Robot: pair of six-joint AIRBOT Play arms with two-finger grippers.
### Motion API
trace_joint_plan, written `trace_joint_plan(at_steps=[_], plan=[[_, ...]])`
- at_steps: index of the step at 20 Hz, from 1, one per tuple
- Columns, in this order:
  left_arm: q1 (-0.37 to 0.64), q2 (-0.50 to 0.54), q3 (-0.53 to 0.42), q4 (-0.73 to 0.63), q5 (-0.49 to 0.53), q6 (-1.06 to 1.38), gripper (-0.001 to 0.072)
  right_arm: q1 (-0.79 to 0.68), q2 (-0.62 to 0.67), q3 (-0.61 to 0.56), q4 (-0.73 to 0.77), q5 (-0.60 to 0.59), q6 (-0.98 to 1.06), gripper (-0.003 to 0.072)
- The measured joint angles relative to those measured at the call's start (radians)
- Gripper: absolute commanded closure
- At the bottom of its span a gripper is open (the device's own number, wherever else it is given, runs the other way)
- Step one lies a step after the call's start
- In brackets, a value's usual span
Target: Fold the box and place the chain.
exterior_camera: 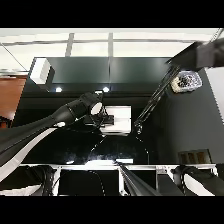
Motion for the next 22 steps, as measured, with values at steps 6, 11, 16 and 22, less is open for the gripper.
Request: trace_joint_plan(at_steps=[6,11,16,22], plan=[[0.0,0.0,0.0,0.0,0.011,0.0,0.068,0.129,0.0,-0.212,0.121,-0.042,-0.018,0.0675],[0.0,0.0,0.0,0.0,0.014,0.0,0.0681,0.241,-0.008,-0.395,0.171,-0.19,-0.025,0.0674],[0.0,0.0,0.0,0.0,0.015,0.0,0.068,0.309,-0.019,-0.566,0.18,-0.37,-0.025,0.0669],[0.0,0.0,0.0,0.0,0.016,0.0,0.068,0.357,-0.055,-0.689,0.179,-0.506,-0.026,0.0668]])
